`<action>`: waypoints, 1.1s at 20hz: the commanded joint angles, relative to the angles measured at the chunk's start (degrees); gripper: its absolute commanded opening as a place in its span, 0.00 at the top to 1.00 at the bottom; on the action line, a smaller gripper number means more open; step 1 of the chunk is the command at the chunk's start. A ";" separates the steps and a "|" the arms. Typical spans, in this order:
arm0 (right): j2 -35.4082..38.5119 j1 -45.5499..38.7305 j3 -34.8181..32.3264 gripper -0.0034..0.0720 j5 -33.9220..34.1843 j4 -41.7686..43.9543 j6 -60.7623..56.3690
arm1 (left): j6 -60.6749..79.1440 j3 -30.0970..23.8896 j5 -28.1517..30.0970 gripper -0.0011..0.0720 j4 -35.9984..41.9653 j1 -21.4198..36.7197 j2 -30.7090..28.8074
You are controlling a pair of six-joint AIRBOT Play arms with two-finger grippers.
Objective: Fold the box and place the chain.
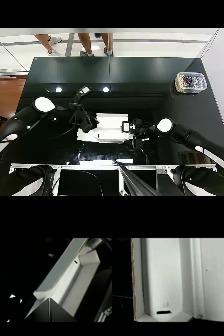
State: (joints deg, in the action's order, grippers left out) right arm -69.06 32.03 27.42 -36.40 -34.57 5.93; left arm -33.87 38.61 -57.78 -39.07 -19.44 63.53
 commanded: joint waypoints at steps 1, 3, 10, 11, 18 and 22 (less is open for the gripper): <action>-0.02 0.02 -0.04 0.78 0.02 0.00 -0.07 | -0.42 -2.12 -8.87 0.94 -0.44 2.75 -3.15; -0.02 0.02 -0.04 0.78 0.02 0.00 -0.07 | 4.17 -5.09 -6.80 0.64 -2.64 1.57 -3.21; 0.00 0.02 -0.04 0.78 0.02 0.00 -0.07 | 20.57 -9.75 9.79 0.02 -13.11 -4.37 -3.13; -0.02 0.02 -0.04 0.78 0.02 0.00 -0.07 | 22.80 -9.75 9.79 0.03 -12.98 -5.44 -3.06; 0.00 0.02 -0.04 0.78 0.04 0.00 -0.07 | 23.26 -9.75 13.94 0.75 -12.41 -10.51 -2.75; -0.02 0.02 -0.04 0.78 0.04 0.00 -0.07 | 23.10 -9.75 13.90 0.76 -6.88 -10.47 -2.75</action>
